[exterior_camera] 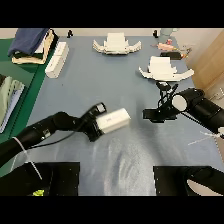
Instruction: Fold the box.
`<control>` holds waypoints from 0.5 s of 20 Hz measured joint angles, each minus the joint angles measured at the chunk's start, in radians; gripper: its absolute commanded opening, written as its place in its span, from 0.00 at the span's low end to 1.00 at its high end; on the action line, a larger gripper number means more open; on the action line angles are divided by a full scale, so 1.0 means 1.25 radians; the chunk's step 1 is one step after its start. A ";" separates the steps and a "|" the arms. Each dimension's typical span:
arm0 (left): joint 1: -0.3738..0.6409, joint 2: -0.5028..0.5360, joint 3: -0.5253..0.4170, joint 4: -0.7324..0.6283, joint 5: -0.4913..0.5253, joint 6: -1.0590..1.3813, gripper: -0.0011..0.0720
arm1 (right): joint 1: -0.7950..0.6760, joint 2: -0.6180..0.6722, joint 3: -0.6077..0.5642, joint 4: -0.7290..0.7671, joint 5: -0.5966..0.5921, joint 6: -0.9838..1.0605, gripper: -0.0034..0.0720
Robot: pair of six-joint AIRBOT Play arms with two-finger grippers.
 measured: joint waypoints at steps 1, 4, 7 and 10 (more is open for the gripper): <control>0.065 0.016 0.005 0.027 -0.001 -0.049 0.57 | 0.000 0.000 0.000 0.000 0.000 0.002 0.07; 0.275 0.033 0.033 0.070 -0.002 -0.138 0.57 | 0.000 0.000 0.001 0.000 -0.001 0.005 0.07; 0.475 0.005 0.083 0.091 -0.008 -0.154 0.57 | 0.000 0.000 0.001 0.000 -0.001 0.005 0.07; 0.612 -0.065 0.151 0.097 -0.019 -0.141 0.57 | 0.000 0.000 0.001 0.000 -0.001 0.005 0.07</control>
